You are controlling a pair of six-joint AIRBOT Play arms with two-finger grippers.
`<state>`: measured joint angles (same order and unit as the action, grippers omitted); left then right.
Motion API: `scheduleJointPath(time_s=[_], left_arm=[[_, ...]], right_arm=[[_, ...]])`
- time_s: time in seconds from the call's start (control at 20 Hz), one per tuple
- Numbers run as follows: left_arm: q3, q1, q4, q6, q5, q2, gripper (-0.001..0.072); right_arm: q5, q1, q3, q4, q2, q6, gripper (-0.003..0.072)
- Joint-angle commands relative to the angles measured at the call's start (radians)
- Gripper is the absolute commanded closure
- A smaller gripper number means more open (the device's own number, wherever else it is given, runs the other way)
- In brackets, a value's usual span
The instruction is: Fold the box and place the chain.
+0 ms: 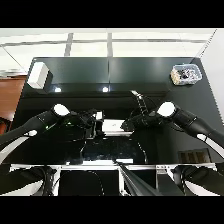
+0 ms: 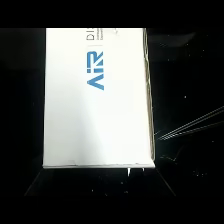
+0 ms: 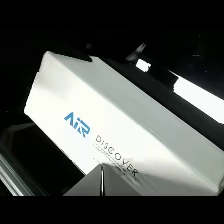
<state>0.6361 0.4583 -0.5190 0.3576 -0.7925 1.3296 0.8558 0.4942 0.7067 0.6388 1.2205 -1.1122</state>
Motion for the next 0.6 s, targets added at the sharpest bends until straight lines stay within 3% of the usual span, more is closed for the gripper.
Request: scheduleJointPath(time_s=[0.0,0.2,0.35,0.55], left_arm=[[0.0,0.0,0.001,0.001,-0.001,0.0,0.0303],[0.0,0.0,0.001,0.001,-0.001,0.0,0.0303],[0.0,0.0,0.001,0.001,0.0,0.0,0.0302],[0.0,0.0,0.001,0.001,-0.001,0.0,0.0303]], right_arm=[[-0.003,0.0,-0.004,0.017,0.021,-0.005,0.0673],[0.01,-0.002,-0.001,0.016,0.02,-0.005,0.0673],[0.098,-0.027,0.028,0.036,-0.013,0.01,0.0673],[0.144,-0.077,0.113,0.272,-0.161,0.008,0.0673]])
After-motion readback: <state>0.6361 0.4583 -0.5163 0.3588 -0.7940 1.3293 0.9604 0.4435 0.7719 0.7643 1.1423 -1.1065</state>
